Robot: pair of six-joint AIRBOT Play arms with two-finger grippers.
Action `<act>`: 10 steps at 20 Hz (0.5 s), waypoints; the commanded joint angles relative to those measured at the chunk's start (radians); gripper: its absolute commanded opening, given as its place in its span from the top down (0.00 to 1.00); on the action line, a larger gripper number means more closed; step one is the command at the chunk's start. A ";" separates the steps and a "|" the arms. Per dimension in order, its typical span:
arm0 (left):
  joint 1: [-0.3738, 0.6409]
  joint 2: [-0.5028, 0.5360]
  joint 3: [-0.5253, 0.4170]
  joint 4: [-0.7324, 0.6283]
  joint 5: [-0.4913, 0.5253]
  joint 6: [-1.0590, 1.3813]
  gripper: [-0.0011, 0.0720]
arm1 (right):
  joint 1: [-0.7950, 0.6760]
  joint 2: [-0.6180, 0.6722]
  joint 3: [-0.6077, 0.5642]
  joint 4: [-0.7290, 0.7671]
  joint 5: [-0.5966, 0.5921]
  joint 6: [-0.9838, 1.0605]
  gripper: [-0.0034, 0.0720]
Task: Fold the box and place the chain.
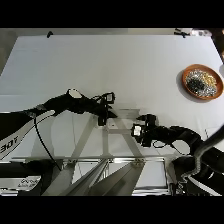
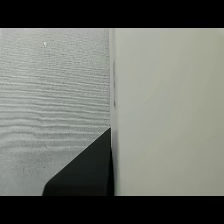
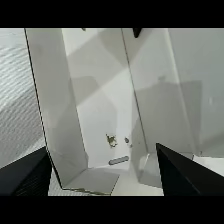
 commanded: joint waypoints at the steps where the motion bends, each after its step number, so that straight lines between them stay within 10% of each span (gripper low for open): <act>1: -0.001 -0.001 0.001 0.000 0.000 0.000 0.97 | -0.029 0.000 0.009 0.004 0.014 0.002 0.07; 10: -0.001 -0.001 0.001 0.000 0.000 0.000 0.97 | -0.158 -0.001 0.062 0.004 0.128 -0.009 0.07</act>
